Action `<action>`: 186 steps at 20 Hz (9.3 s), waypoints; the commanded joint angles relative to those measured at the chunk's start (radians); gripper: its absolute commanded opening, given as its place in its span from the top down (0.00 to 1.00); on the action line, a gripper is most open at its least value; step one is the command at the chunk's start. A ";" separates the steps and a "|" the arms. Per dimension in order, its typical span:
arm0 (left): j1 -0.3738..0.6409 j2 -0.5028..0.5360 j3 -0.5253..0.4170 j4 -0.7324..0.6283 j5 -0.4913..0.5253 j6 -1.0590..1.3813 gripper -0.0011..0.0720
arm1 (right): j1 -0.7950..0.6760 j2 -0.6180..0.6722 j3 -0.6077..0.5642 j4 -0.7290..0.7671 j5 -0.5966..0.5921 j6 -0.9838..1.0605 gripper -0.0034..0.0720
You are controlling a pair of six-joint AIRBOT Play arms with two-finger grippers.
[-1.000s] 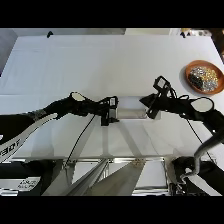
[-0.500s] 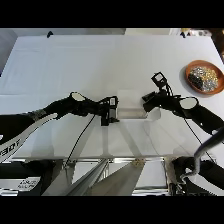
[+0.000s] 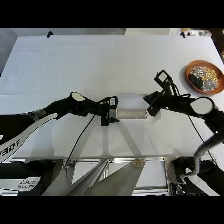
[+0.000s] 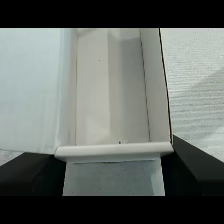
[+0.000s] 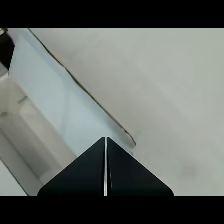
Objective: Fold the box and place the chain.
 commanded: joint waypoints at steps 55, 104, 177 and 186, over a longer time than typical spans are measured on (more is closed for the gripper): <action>0.000 0.000 0.000 0.000 0.000 0.000 0.80 | -0.021 -0.091 0.001 -0.238 0.161 -0.072 0.93; 0.000 0.000 -0.001 0.000 0.000 0.000 0.80 | -0.265 -0.341 0.002 -0.114 0.258 0.669 0.93; 0.000 0.000 -0.001 0.000 0.000 0.000 0.80 | -0.165 -0.178 0.001 0.072 0.267 0.652 0.64; 0.000 0.000 -0.001 0.000 0.000 0.000 0.80 | -0.071 -0.182 0.005 0.010 0.221 0.736 0.42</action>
